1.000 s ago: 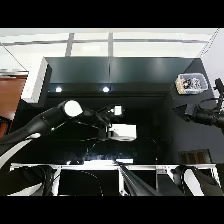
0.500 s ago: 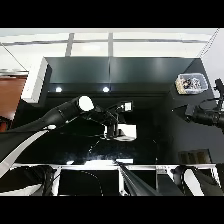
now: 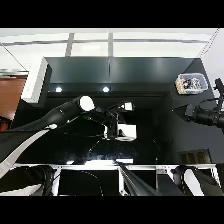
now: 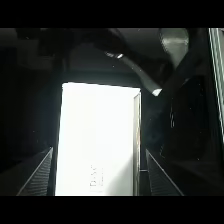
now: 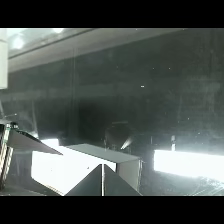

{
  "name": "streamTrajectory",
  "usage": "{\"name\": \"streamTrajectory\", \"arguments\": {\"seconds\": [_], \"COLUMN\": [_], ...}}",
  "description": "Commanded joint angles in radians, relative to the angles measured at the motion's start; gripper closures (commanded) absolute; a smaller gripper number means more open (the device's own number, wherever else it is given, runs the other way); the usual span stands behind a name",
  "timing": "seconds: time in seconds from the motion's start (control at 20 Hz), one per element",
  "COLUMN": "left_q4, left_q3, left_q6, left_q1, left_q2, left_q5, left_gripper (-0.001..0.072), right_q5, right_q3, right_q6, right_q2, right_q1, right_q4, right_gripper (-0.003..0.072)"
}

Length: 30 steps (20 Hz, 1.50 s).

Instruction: Fold the box and place the chain.

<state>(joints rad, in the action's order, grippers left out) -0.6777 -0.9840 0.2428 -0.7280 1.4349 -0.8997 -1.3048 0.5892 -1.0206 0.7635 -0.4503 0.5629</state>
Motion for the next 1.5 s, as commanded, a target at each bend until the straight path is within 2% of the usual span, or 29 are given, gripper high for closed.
{"name": "streamTrajectory", "arguments": {"seconds": [0.0,0.85,1.15,1.45], "left_q4": [-0.03,-0.058,-0.061,-0.066], "left_q3": [-0.001,-0.013,-0.013,-0.013], "left_q6": [0.001,0.002,0.02,0.027], "left_q1": [-0.016,-0.026,-0.026,-0.026], "left_q2": [0.001,0.001,0.011,0.031], "left_q5": [0.002,0.041,0.031,-0.026], "left_gripper": [-0.0005,-0.0003,-0.0003,-0.0003], "right_q5": [-0.002,-0.004,-0.004,-0.004], "right_q3": [0.0,0.0,0.0,0.0], "right_q6": [0.008,0.027,0.027,0.027], "right_q2": [-0.001,-0.001,-0.001,-0.001], "right_q1": [-0.001,-0.001,-0.001,-0.001], "right_q4": [0.0,0.0,0.0,0.0], "right_gripper": [0.0681,0.0683,0.0683,0.0683]}}
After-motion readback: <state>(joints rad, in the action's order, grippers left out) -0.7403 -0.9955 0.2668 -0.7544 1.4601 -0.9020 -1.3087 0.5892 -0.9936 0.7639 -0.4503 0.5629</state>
